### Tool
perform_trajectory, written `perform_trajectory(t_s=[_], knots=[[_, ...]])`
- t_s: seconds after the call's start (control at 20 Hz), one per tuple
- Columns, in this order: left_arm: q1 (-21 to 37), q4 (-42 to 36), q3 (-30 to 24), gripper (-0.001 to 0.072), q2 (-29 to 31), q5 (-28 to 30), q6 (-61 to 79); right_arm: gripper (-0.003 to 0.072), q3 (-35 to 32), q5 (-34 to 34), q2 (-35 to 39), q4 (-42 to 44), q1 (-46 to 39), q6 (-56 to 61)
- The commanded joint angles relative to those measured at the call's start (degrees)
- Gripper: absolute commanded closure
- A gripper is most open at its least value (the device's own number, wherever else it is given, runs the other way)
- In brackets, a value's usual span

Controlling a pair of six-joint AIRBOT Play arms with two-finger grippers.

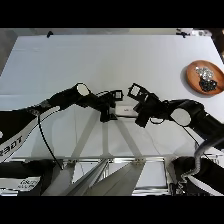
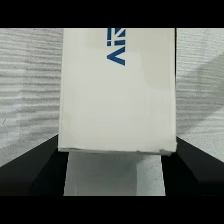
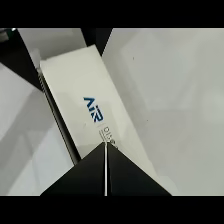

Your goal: Fold the box and place the chain.

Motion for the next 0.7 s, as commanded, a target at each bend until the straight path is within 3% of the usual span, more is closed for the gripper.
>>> perform_trajectory(t_s=[0.0,0.05,0.15,0.65], knots=[[0.0,0.0,0.0,0.0215,0.0,0.0,0.0,0.0681,-6.5,-19.3,0.8,-4.7,4.0,3.1],[0.0,0.0,0.0,0.0215,0.0,0.0,0.0,0.0681,-9.0,-24.5,0.6,-6.6,5.4,3.1],[0.0,0.0,0.0,0.0215,0.0,0.0,0.0,0.0680,-12.3,-28.5,-0.2,-11.2,7.2,2.5],[0.0,0.0,0.0,0.0215,0.0,0.0,0.0,0.0680,-13.0,-28.5,-3.0,-16.0,8.2,1.9]])
